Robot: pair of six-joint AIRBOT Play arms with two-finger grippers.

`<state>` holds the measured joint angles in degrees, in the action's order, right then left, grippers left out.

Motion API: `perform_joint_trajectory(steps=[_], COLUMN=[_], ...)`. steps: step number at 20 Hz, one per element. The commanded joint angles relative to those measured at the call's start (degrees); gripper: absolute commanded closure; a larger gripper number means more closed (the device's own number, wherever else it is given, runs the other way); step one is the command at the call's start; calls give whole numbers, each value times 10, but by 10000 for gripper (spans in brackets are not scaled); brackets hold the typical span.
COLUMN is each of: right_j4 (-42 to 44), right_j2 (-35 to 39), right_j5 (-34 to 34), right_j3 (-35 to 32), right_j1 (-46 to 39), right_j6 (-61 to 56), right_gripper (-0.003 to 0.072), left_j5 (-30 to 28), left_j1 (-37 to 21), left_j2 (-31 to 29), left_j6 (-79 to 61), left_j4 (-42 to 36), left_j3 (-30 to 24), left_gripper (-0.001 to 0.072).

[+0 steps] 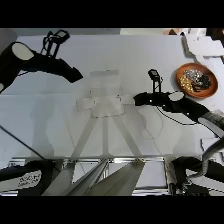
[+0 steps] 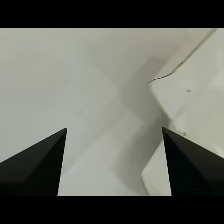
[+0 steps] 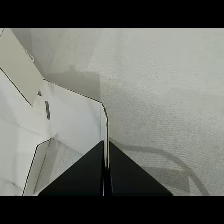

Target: Fold the box and place the chain.

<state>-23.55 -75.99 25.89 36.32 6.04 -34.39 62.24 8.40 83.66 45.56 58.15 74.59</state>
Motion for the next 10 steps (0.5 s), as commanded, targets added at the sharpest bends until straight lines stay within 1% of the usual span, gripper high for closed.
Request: perform_joint_trajectory(steps=[1, 2, 4, 7, 10], right_j4=[0, 0, 0, 0, 0], right_j2=[0, 0, 0, 0, 0], right_j5=[0, 0, 0, 0, 0], right_j3=[0, 0, 0, 0, 0], right_j1=[1, 1, 1, 1, 1], right_j6=[0, 0, 0, 0, 0], right_gripper=[676, 676, 676, 676, 676], left_j5=[115, 121, 126, 131, 133], left_j1=[2, 1, -2, -2, 6], left_j2=[99, 118, 154, 194, 219], left_j6=[-90, -92, -93, -112, -113], left_j4=[-74, -86, -124, -186, -182], left_j3=[75, 83, 92, 93, 93], left_gripper=[32, 12, 12, 12, 13])
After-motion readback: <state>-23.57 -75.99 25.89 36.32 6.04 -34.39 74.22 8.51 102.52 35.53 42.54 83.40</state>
